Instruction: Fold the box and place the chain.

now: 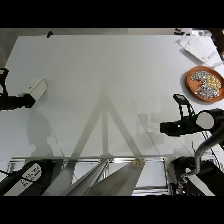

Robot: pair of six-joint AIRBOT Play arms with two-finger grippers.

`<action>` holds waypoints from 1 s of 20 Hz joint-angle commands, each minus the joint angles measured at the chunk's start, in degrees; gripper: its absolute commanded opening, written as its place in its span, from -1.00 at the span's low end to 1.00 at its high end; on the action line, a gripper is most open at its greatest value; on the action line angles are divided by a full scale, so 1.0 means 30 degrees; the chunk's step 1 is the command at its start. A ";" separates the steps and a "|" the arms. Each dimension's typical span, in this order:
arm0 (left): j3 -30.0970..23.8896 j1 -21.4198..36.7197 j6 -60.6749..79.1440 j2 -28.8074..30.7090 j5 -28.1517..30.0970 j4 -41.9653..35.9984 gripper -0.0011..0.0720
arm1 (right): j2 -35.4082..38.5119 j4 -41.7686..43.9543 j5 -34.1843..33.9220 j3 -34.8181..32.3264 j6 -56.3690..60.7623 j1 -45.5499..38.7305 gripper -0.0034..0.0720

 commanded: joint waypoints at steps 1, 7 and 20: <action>0.0007 0.0168 -0.0124 -0.0372 -0.0634 -0.0029 -0.29 | 0.0015 0.0015 -0.0015 0.0000 0.0007 -0.0007 -0.89; 0.0007 0.0160 -0.0080 -0.0364 -0.1144 -0.0036 0.93 | 0.0015 0.0007 0.0058 0.0000 0.0007 -0.0007 -0.88; 0.0007 0.0160 -0.0080 0.4211 -0.2404 0.0036 0.93 | 0.0015 0.0000 0.0007 0.0007 0.0007 -0.0015 -0.88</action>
